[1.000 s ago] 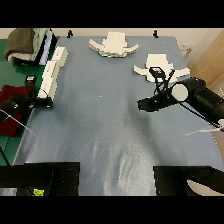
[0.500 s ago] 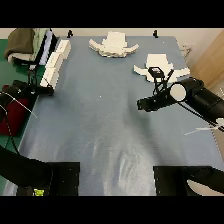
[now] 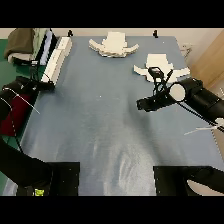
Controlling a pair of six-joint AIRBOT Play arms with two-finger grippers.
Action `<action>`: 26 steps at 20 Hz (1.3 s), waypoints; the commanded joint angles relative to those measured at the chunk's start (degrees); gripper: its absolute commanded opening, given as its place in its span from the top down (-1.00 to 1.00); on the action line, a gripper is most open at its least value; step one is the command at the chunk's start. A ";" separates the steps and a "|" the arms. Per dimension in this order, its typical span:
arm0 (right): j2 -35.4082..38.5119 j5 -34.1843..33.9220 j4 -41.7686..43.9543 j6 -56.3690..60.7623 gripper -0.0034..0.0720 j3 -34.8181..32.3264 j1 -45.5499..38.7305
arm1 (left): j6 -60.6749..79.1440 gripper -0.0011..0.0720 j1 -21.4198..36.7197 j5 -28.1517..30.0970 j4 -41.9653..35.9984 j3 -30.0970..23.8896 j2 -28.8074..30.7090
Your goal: Fold the box.
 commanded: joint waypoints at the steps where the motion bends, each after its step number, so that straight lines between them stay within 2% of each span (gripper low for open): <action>1: -0.02 0.00 0.00 0.00 0.89 0.04 0.02 | 0.00 -0.47 0.04 0.31 -0.33 0.35 -0.17; 5: -0.02 -0.02 0.42 0.00 0.89 0.04 0.02 | -0.02 -0.48 0.04 0.20 -0.28 0.35 -0.17; 7: -0.02 0.00 0.42 0.00 0.89 0.04 0.02 | -0.26 -0.96 0.04 0.11 -0.26 0.35 -0.17; 11: -0.02 0.00 0.81 0.00 0.89 0.04 0.02 | -0.26 -0.96 0.39 -2.56 0.50 0.35 0.15; 13: -0.02 0.02 0.83 0.02 0.89 0.04 0.02 | -2.08 -0.96 1.62 -10.01 5.70 0.35 1.99; 17: -0.04 0.11 2.01 0.00 0.89 0.04 0.02 | -14.05 -0.96 5.42 -29.88 24.20 0.39 8.52; 20: -0.04 0.61 2.91 0.00 0.89 0.04 0.02 | -19.30 -0.96 6.93 -44.57 28.63 1.75 13.86; 21: -0.04 0.63 2.93 0.00 0.89 0.04 0.02 | -21.44 -0.78 6.91 -48.04 28.50 2.29 15.61; 23: -0.07 0.39 2.95 0.00 0.89 0.04 0.02 | -23.19 0.95 6.21 -53.48 27.76 3.15 19.58; 26: -1.38 -1.62 5.68 -0.02 0.89 0.24 0.02 | -28.55 0.93 1.84 -57.59 19.96 4.55 24.48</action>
